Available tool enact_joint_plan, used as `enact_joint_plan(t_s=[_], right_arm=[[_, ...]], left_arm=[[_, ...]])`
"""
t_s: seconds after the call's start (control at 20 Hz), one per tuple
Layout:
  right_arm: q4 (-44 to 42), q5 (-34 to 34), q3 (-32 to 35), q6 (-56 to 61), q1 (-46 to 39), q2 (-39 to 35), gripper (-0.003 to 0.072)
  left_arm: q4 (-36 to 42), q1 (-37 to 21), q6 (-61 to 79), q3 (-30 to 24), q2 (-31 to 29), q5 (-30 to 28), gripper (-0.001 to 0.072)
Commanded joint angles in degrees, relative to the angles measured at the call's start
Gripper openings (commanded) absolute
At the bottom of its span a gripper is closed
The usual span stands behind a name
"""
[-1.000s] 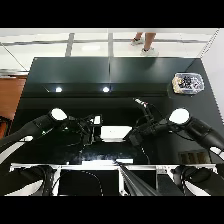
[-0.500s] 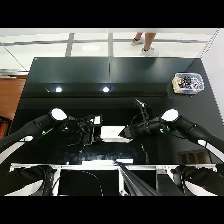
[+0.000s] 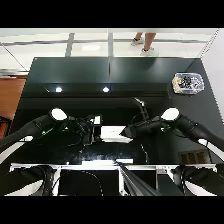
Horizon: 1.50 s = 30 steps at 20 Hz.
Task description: Fold the box and place the chain.
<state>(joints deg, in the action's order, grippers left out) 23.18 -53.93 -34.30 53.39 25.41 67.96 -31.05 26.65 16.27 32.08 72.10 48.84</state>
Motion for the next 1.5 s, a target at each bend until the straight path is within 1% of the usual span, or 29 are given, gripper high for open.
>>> enact_joint_plan(t_s=[0.0, 0.05, 0.1, 0.2, 0.3, 0.4, 0.5, 0.6, 0.7, 0.9, 1.05, 1.15, 1.2, 1.45], right_arm=[[5.11, -8.66, -3.69, 0.59, -5.57, -5.42, 0.0007], [7.93, -10.27, -4.52, 2.67, -8.48, -8.31, 0.0008], [10.27, -11.85, -5.03, 4.68, -12.04, -11.69, 0.0007], [14.29, -14.78, -5.05, 6.19, -19.32, -18.14, 0.0007], [20.04, -17.35, -5.05, 8.07, -26.08, -23.1, 0.0007], [23.93, -18.36, -5.03, 10.14, -31.41, -25.62, 0.0007], [23.54, -17.62, -5.03, 11.54, -33.55, -25.75, 0.0007], [22.45, -15.65, -5.03, 11.54, -33.33, -25.75, 0.0008], [20.9, -14.43, -5.03, 11.54, -33.33, -25.73, 0.0008], [18.4, -14.43, -5.03, 11.54, -33.33, -25.73, 0.0008], [18.45, -14.6, -5.03, 11.54, -33.33, -25.73, 0.0008], [18.47, -14.58, -5.03, 11.41, -33.33, -25.73, 0.0008], [18.47, -14.43, -5.03, 11.23, -33.33, -25.73, 0.0008], [18.6, -14.38, -5.03, 10.54, -33.33, -25.73, 0.0008]], left_arm=[[-0.11, -0.15, 0.0, 0.07, -0.87, -0.24, 0.0562], [-0.24, -0.33, 0.0, 0.09, -1.84, -0.63, 0.0683], [-0.55, -0.72, -0.26, 0.22, -3.04, -0.55, 0.0709], [-3.69, -1.18, -4.28, 0.59, -6.27, -0.11, 0.0709], [-8.11, -1.16, -11.5, 0.66, -10.1, 0.35, 0.0709], [-8.66, -0.85, -16.85, 0.7, -13.03, 2.38, 0.0709], [-8.57, 1.11, -17.25, 1.88, -13.4, 4.17, 0.0709], [-8.57, 4.66, -21.14, 4.02, -11.76, 1.68, 0.0708], [-8.57, 8.39, -23.93, 7.13, -7.98, -1.22, 0.0709], [-8.98, 13.14, -25.29, 14.78, 1.31, -1.33, 0.0709], [-8.94, 13.7, -28.89, 19.06, 6.8, 0.5, 0.0709], [-8.96, 13.73, -28.94, 20.06, 8.55, 2.56, 0.0709], [-9.01, 13.73, -28.94, 20.06, 8.83, 2.64, 0.0709], [-9.03, 13.73, -28.94, 20.09, 8.92, 3.91, 0.0709]])
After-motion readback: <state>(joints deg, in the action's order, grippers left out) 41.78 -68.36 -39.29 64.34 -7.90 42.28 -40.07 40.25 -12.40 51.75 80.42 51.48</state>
